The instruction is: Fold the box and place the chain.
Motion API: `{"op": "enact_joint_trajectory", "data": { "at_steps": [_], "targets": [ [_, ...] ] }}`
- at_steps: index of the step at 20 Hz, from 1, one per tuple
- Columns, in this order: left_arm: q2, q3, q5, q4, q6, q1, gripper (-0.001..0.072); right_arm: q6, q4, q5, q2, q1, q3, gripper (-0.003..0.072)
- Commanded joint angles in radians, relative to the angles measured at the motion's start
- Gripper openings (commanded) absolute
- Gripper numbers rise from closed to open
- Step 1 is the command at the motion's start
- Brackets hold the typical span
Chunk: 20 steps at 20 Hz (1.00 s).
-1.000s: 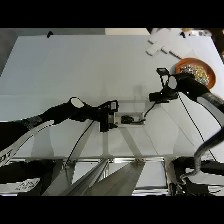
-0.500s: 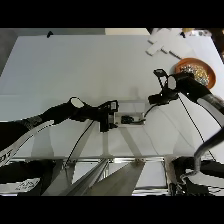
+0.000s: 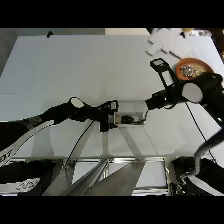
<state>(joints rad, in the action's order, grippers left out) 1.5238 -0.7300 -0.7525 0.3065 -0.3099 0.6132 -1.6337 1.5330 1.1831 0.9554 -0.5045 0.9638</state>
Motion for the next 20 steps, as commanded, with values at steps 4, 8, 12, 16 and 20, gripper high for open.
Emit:
{"op": "enact_joint_trajectory", "data": {
  "at_steps": [4,8,12,16,20],
  "targets": [
    [0.0,0.0,0.0,0.0,0.0,0.0,0.0229,-0.071,-0.049,-0.006,-0.211,-0.212,0.0,0.0011],
    [0.0,0.0,0.0,0.0,0.0,0.0,0.0229,-0.098,-0.053,-0.111,-0.207,-0.325,0.0,0.0011],
    [0.0,0.0,0.0,0.0,0.0,-0.001,0.0229,-0.121,-0.044,-0.185,-0.164,-0.355,-0.001,0.0011],
    [0.0,0.0,0.0,0.0,0.0,0.0,0.0229,-0.121,-0.027,-0.185,-0.054,-0.356,-0.001,0.0011],
    [0.0,0.0,0.0,0.0,0.0,0.0,0.0229,-0.122,-0.022,-0.211,0.085,-0.356,-0.001,0.0012]
  ]
}}
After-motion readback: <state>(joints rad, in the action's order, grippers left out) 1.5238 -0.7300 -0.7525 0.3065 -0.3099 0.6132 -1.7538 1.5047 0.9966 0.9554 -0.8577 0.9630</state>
